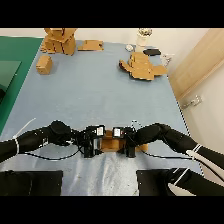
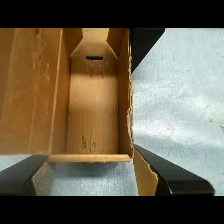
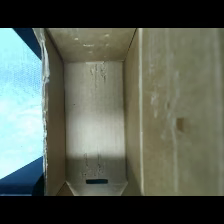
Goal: Fold the box.
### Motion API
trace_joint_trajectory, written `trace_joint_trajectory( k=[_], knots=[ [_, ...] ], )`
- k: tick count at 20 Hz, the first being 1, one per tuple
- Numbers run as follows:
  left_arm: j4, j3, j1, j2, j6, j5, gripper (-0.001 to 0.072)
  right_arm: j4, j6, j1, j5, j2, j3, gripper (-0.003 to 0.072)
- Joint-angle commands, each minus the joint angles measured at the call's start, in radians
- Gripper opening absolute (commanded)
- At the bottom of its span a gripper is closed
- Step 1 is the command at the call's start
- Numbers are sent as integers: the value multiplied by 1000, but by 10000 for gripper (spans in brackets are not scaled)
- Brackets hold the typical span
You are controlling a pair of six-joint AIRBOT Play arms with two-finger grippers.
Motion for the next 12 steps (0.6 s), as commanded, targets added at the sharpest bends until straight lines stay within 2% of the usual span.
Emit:
trace_joint_trajectory(
  k=[1,11,12],
  knots=[
    [-1,15,-10,-16,0,-4,698,0,0,0,0,0,0,599],
    [0,18,-18,-19,-3,14,696,0,0,0,0,0,0,599],
    [0,18,-22,-19,-4,26,656,0,0,0,0,0,0,599]
  ],
)
